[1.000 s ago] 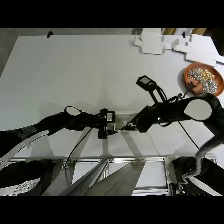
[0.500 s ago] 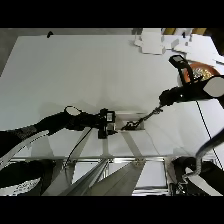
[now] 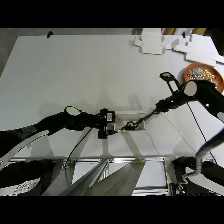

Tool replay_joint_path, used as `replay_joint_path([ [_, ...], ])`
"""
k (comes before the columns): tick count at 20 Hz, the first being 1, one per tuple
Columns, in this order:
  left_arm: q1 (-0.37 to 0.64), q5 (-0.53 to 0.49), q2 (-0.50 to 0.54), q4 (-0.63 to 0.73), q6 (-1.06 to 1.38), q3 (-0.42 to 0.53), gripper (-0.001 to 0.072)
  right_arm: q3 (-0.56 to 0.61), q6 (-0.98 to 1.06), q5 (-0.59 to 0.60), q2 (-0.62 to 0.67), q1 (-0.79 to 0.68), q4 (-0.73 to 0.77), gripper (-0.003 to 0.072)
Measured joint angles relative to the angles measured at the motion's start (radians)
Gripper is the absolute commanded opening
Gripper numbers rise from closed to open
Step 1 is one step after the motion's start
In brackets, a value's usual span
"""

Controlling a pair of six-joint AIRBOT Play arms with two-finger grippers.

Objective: Fold the box and place the chain.

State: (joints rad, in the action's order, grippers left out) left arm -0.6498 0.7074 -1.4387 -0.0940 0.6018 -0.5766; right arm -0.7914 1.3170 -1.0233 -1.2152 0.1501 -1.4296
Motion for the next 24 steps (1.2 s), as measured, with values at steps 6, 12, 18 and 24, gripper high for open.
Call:
replay_joint_path([
  [6, 0.000, 0.000, 0.000, 0.000, 0.000, 0.000, 0.0207, 0.004, -0.004, 0.030, -0.070, 0.029, -0.012, 0.0212],
  [12, 0.000, 0.000, 0.000, 0.000, 0.000, 0.000, 0.0207, 0.007, -0.005, 0.047, -0.084, 0.032, -0.014, 0.0106],
  [18, 0.000, 0.000, 0.000, 0.000, 0.000, 0.000, 0.0207, 0.029, -0.005, 0.060, -0.069, 0.033, -0.014, 0.0010],
  [24, 0.000, 0.000, 0.000, 0.000, 0.000, 0.000, 0.0207, 0.032, -0.005, -0.034, 0.140, 0.033, 0.011, 0.0010],
])
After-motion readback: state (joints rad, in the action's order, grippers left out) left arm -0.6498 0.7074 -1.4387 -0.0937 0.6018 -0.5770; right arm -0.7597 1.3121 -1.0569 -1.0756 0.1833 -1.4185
